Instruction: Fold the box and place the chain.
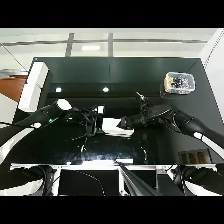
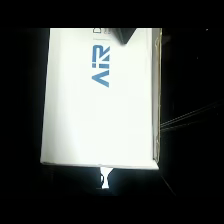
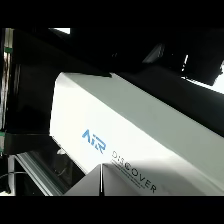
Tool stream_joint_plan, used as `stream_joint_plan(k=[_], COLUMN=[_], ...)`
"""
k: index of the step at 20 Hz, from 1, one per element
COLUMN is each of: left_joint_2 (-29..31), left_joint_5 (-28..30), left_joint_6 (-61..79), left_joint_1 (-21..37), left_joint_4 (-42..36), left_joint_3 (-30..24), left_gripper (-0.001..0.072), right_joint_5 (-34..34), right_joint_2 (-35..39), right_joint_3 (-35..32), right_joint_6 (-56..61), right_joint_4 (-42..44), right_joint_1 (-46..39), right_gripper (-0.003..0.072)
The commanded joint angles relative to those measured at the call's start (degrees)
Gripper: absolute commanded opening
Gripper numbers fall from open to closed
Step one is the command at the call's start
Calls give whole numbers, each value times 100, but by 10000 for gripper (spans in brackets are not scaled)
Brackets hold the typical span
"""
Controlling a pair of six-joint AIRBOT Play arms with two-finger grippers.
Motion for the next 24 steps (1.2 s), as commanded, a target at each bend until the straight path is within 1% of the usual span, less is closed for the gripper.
stream_joint_plan(k=[1, 3, 7, 10, 15, 17, 18, 19, 21, 24], left_joint_2=[-2, -2, -2, -2, 20, 83, 125, 153, 212, 402], left_joint_5=[-4, -4, -4, -2, 28, 94, 96, 111, 120, 72], left_joint_6=[4, 4, 4, 7, -46, -179, -236, -334, -693, -1340], left_joint_1=[2, 2, 2, 2, 4, 4, 4, 4, 11, 20], left_joint_4=[0, 0, 0, -2, 0, 2, 0, 2, 79, 688], left_joint_3=[4, 4, 4, 4, 7, 9, 9, 9, 9, 9], left_gripper=[394, 394, 394, 394, 397, 413, 550, 715, 714, 713], right_joint_5=[87, 7, -369, -525, -737, -826, -839, -844, -844, -942], right_joint_2=[-92, -83, 28, 444, 1353, 1547, 1582, 1587, 1587, 1587], right_joint_3=[-4, 2, 2, 11, 236, 317, 319, 319, 319, 319], right_joint_6=[0, 0, -26, -26, -31, -59, -59, -59, -59, -66], right_joint_4=[-72, -46, -22, -9, -79, -151, -155, -160, -162, -188], right_joint_1=[4, -9, -188, -511, -1357, -1661, -1773, -1860, -1976, -2013], right_gripper=[25, 26, 26, 26, 26, 26, 26, 26, 26, 26])
